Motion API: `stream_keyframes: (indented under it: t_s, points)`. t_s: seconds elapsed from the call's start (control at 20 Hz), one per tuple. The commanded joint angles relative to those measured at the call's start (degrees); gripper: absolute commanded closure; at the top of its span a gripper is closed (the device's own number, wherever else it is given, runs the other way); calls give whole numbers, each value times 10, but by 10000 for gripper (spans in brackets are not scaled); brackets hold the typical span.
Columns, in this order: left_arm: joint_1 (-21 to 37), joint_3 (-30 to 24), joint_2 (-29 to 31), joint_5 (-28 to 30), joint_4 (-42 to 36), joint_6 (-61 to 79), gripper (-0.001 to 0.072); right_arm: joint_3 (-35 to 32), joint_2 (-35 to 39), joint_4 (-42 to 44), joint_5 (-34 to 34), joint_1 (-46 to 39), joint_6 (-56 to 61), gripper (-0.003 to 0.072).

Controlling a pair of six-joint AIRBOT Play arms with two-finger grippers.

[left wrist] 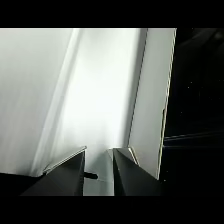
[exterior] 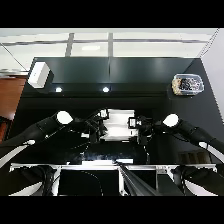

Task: Fold the box and place the chain.

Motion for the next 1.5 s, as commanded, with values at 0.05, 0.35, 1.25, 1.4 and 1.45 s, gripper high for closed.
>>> stream_keyframes:
  t_s: [0.05, 0.35, 1.25, 1.4, 1.45]
  points:
    - [-3, 0, -2, 3, -4, 5, 468, 0, 0, 0, 0, 0, 0, 255]
    - [-4, 1, -2, 2, -5, 4, 386, 0, 0, 0, 0, 0, 0, 255]
    - [454, -78, 57, -250, 132, -687, 680, 0, 0, 0, 0, 0, 0, 255]
    - [412, -96, -9, -246, 31, -609, 682, 0, 0, 0, 0, 0, 1, 255]
    - [386, -96, -22, -233, 11, -601, 682, 0, 0, 0, 0, 0, 0, 255]
